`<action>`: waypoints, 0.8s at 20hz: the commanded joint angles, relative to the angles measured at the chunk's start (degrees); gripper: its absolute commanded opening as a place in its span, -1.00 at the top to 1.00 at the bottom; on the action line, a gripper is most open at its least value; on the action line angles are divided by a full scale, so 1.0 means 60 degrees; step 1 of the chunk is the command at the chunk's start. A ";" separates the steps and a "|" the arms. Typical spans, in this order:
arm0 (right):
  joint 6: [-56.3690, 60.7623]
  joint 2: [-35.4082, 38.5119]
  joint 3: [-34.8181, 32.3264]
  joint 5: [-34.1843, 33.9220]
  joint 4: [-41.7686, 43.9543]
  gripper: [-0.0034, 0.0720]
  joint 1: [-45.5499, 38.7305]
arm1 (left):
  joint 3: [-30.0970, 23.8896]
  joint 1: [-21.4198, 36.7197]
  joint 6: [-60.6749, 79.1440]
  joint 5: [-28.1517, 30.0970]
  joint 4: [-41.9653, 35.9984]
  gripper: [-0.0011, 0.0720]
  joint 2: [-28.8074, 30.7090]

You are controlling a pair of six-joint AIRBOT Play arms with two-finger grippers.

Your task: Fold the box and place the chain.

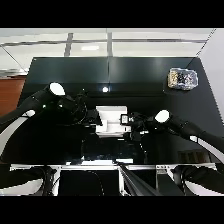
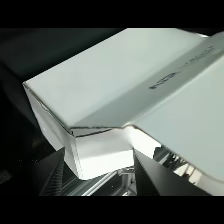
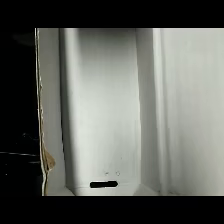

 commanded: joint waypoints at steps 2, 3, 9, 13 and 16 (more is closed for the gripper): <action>0.0004 -0.0004 0.0011 0.0000 0.0004 0.56 0.0004 | 0.0382 -0.0535 -0.1104 0.0313 0.1024 -0.18 0.0011; 0.0007 -0.0004 0.0011 0.0000 0.0004 0.56 0.0004 | 0.0386 -0.0630 -0.1242 0.0459 0.1060 -0.11 0.0011; 0.0004 -0.0004 0.0011 0.0000 0.0004 0.56 0.0004 | 0.0386 -0.1370 -0.3038 0.0790 0.2692 -0.11 0.0015; 0.0004 -0.0004 0.0011 0.0000 0.0004 0.56 0.0004 | 0.0386 -0.1858 -0.3643 0.1308 0.3399 -0.11 0.0022; 0.0004 -0.0004 0.0011 0.0000 0.0004 0.56 0.0004 | 0.0386 -0.2153 -0.4397 0.1574 0.4084 -0.11 0.0022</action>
